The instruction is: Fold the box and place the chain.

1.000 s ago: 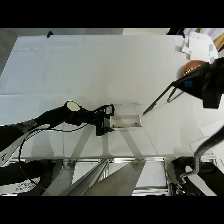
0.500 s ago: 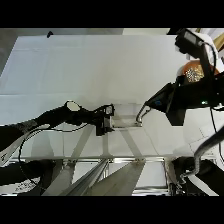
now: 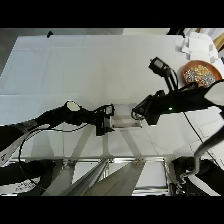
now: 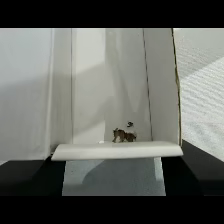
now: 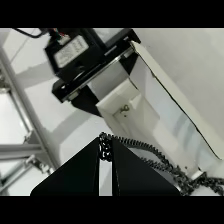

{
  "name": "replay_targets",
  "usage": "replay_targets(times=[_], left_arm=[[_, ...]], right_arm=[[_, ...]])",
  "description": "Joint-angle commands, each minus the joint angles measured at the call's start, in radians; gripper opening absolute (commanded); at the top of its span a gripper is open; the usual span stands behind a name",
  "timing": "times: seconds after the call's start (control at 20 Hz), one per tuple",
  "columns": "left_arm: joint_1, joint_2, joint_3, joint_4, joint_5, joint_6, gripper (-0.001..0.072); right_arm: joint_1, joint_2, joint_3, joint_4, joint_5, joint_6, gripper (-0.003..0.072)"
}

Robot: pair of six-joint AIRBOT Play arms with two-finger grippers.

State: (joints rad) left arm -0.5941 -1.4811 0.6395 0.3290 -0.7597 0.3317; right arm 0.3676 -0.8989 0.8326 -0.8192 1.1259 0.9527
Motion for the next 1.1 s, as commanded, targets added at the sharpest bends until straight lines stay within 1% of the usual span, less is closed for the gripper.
replay_targets(times=[0.0, 0.3, 0.5, 0.7, 0.75, 0.8, 0.95, 1.05], left_arm=[[0.0, 0.001, 0.0, 0.0, 0.0, 0.0, 0.039], [0.0, 0.001, 0.0, 0.0, 0.0, 0.0, 0.039], [0.0, 0.001, 0.0, 0.0, 0.0, 0.0, 0.039], [0.0, 0.001, 0.0, 0.0, 0.0, 0.0, 0.039], [0.0, 0.001, 0.0, 0.0, 0.0, 0.0, 0.039], [0.0, 0.001, 0.0, 0.0, 0.0, 0.0, 0.039], [0.0, 0.001, 0.0, 0.0, 0.0, 0.0, 0.039], [0.0, 0.001, 0.0, 0.0, 0.0, 0.0, 0.039]], right_arm=[[0.03, -0.055, -0.109, 0.04, -0.142, -0.05, 0.002], [0.153, -0.198, -0.119, 0.026, -0.244, -0.063, 0.002], [0.176, -0.253, -0.119, 0.026, -0.279, -0.063, 0.0021], [0.176, -0.307, -0.119, 0.033, -0.284, -0.062, 0.0026], [0.177, -0.314, -0.119, 0.035, -0.282, -0.06, 0.0084], [0.184, -0.314, -0.119, 0.034, -0.283, -0.06, 0.0125], [0.216, -0.314, -0.119, 0.038, -0.304, -0.06, 0.0126], [0.219, -0.306, -0.118, 0.042, -0.298, -0.059, 0.0148]])
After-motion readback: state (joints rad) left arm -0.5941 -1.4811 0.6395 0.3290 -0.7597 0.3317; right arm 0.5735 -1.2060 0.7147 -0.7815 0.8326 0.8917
